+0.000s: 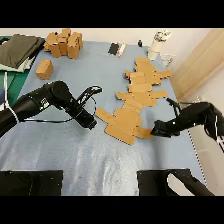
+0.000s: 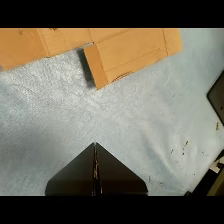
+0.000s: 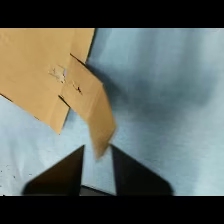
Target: Fold the box.
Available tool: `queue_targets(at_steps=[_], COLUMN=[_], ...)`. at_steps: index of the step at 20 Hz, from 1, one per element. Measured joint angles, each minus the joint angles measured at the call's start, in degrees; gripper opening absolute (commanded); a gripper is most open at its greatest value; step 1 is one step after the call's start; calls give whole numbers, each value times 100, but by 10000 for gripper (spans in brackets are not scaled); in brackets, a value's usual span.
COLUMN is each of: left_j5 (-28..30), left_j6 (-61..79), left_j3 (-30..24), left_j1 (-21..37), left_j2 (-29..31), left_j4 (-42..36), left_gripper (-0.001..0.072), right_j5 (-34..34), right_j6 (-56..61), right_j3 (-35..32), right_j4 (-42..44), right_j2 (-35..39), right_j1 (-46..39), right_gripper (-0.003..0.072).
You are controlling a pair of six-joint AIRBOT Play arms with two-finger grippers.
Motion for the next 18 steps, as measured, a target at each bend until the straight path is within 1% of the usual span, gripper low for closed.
queue_targets(at_steps=[3,8,9,10,11,12,13,14,18], left_j5=[-33,-55,-70,-85,-94,-114,-162,-225,-466], left_j6=[68,107,109,111,114,114,111,107,-4], left_j3=[0,0,0,0,0,0,0,0,0], left_j1=[0,0,0,0,0,0,0,0,0], left_j2=[0,0,0,0,-2,0,0,0,0], left_j4=[0,-4,-9,-11,-15,-24,-31,-48,-181], left_gripper=[12,12,12,12,12,13,12,13,14], right_j5=[341,833,918,1034,1113,1207,1268,1294,1377], right_j6=[195,264,190,101,-11,-153,-269,-387,-931], right_j3=[-282,-422,-431,-437,-442,-446,-448,-450,-452], right_j4=[-35,70,157,291,459,651,815,968,1331], right_j2=[20,-326,-417,-514,-599,-691,-767,-833,-953], right_j1=[83,122,127,136,138,138,157,212,748], right_gripper=[303,290,276,235,216,133,24,4,2])
